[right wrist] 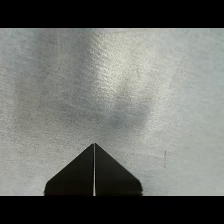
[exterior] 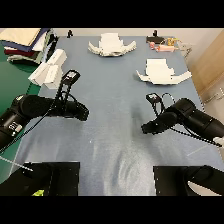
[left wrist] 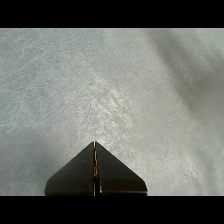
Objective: Fold the box.
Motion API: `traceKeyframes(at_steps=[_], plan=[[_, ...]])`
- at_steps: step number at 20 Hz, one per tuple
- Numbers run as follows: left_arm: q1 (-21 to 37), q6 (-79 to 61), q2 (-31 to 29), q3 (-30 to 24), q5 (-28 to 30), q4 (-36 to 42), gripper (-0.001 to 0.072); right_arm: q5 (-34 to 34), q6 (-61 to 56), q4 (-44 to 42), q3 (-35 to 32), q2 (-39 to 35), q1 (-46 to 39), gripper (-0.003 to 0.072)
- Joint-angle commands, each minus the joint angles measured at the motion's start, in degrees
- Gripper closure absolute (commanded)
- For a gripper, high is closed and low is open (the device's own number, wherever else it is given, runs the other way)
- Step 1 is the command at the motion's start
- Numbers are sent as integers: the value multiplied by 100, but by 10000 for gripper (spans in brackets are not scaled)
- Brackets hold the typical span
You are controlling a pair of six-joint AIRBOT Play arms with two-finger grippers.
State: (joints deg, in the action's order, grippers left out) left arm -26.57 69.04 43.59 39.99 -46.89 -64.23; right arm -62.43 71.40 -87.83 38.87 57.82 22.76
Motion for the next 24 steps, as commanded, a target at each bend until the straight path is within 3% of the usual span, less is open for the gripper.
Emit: traceKeyframes(at_steps=[1,20,24], plan=[[-2,-2,4,0,0,-2,697,0,0,0,4,2,4,682],[-2,-2,4,0,0,-2,697,256,-2,-304,4,44,4,682],[-2,-2,4,0,0,-2,697,1084,-546,-109,52,48,-63,681]])
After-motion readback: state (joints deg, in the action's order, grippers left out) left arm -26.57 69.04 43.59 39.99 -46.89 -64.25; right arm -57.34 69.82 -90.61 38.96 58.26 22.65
